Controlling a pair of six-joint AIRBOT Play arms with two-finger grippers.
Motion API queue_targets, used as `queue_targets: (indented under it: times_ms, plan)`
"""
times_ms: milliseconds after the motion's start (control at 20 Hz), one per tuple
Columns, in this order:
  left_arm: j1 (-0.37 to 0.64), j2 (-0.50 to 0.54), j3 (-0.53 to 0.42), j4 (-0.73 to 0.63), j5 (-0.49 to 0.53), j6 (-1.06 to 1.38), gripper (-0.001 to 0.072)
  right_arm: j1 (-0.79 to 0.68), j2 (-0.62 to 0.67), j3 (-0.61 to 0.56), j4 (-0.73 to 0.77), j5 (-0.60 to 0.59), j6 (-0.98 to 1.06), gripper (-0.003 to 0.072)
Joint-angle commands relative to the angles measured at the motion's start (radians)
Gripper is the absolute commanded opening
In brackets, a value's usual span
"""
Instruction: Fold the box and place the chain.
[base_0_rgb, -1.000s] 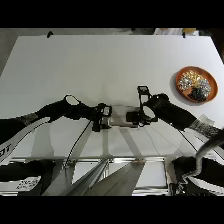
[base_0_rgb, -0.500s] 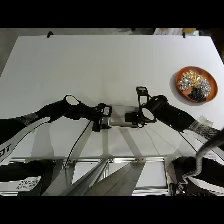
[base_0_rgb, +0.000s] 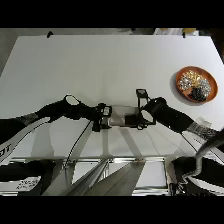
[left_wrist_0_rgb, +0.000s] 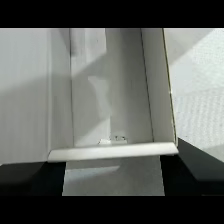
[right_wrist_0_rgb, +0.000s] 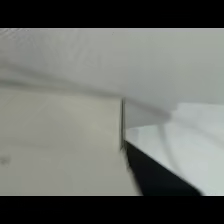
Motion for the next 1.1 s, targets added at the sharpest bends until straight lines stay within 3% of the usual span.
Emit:
queue_targets:
  times_ms: [0, 150, 300, 550, 750, 1050]
  plan:
    - [0.0, 0.001, 0.001, 0.0, -0.001, -0.005, 0.0252, -0.001, 0.011, -0.004, -0.015, 0.005, 0.003, 0.0383]
    - [0.0, 0.001, 0.001, 0.0, -0.001, -0.004, 0.0252, -0.002, 0.073, -0.003, -0.035, -0.004, -0.129, 0.0404]
    - [0.0, 0.001, 0.001, 0.0, -0.001, -0.005, 0.0252, -0.005, 0.161, 0.014, -0.037, 0.076, -0.284, 0.0406]
    - [0.0, 0.001, 0.001, 0.0, -0.004, -0.005, 0.0252, -0.066, 0.249, 0.232, -0.077, 0.313, -0.536, 0.0393]
    - [0.0, 0.001, 0.0, 0.0, -0.009, -0.005, 0.0252, -0.366, 0.238, 0.399, -0.076, 0.332, -0.692, 0.0393]
    - [0.0, 0.001, 0.001, 0.0, -0.016, -0.004, 0.0252, -0.838, 0.108, 0.419, -0.072, 0.253, -0.817, 0.0389]
